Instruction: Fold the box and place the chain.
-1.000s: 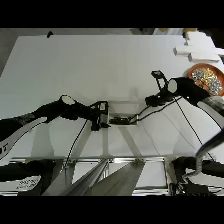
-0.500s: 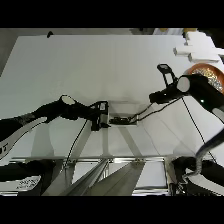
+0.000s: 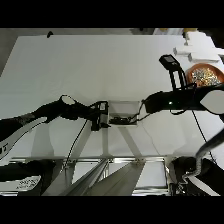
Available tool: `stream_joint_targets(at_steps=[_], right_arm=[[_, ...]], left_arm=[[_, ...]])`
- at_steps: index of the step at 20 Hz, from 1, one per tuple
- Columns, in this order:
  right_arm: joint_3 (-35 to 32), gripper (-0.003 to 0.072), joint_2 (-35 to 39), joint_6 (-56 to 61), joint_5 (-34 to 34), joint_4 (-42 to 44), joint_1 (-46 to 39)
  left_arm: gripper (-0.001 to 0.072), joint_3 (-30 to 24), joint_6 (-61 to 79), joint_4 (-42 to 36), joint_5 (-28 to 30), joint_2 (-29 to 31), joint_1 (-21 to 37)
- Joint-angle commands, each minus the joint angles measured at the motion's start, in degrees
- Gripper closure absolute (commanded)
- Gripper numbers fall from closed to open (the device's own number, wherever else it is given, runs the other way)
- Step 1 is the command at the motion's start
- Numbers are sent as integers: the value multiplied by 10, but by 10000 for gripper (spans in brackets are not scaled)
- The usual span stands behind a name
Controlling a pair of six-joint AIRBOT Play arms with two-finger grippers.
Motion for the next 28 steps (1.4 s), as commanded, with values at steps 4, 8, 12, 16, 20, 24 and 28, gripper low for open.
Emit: stream_joint_targets(at_steps=[4,8,12,16,20,24,28], right_arm=[[0,667,-30,9,-101,48,123],[0,667,-95,19,-117,44,136],[0,542,-152,19,-110,47,136],[42,542,-137,12,-62,12,119],[76,609,-111,-88,88,-50,29],[54,666,-111,-403,201,-97,-104],[6,666,-120,-672,164,-98,-180]], left_arm=[[454,0,0,0,0,0,0],[454,0,0,0,0,0,0],[454,0,0,0,0,0,0],[454,0,0,0,0,0,0],[454,0,0,0,0,0,0],[454,0,0,0,0,0,0],[454,0,0,0,0,0,0]])
